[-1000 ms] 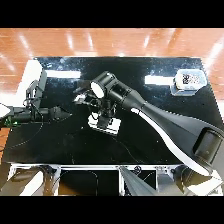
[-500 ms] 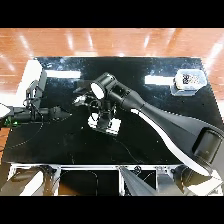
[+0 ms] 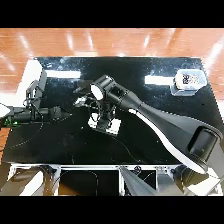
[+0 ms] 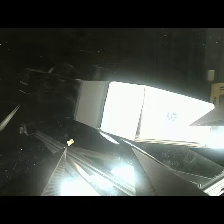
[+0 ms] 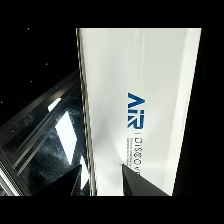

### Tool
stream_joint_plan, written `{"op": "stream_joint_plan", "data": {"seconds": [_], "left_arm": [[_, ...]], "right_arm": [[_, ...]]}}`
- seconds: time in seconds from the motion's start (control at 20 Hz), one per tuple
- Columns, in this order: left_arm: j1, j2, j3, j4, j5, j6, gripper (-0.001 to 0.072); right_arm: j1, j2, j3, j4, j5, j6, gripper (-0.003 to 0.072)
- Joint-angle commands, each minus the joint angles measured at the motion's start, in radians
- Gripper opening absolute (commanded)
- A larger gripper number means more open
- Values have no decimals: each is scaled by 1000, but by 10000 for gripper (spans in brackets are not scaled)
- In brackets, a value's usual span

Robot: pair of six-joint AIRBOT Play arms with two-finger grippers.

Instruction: Fold the box and place the chain.

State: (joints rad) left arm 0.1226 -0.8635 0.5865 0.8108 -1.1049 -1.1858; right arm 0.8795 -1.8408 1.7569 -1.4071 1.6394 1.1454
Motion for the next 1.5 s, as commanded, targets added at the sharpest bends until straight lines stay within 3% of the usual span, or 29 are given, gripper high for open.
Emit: {"op": "stream_joint_plan", "data": {"seconds": [0.0, 0.35, 0.65, 0.7, 0.75, 0.8, 0.9, 1.0, 1.05, 1.1, 1.2, 1.45], "left_arm": [[1, 0, 0, 0, 0, 0, 510], [1, 0, 0, 0, 0, 0, 510], [1, 0, 0, 0, 3, 0, 510], [1, 0, 0, 0, 8, 1, 510], [4, 0, 0, 0, 10, 3, 510], [8, 0, 0, 0, 11, 9, 510], [20, 0, 0, -1, 14, 34, 510], [21, 0, 0, -15, 49, 34, 510], [19, 0, 0, -27, 56, 34, 510], [19, 0, 0, -38, 57, 35, 510], [17, 0, 0, -37, 48, 40, 510], [11, 0, 0, -38, 45, 42, 510]], "right_arm": [[0, -5, 0, 0, -6, 0, 323], [-1, 7, 1, 0, 11, 14, 324], [-84, 130, -8, 73, -19, 179, 318], [-114, 171, -49, 142, -73, 206, 108], [-145, 229, -133, 211, -167, 233, 31], [-171, 312, -264, 249, -308, 318, 31], [-173, 515, -596, 281, -706, 605, 30], [-128, 681, -908, 490, -1153, 810, 31], [-95, 715, -1014, 610, -1318, 835, 31], [-64, 716, -1079, 732, -1410, 837, 31], [-15, 671, -1093, 787, -1431, 837, 31], [18, 510, -997, 781, -1436, 835, 31]]}}
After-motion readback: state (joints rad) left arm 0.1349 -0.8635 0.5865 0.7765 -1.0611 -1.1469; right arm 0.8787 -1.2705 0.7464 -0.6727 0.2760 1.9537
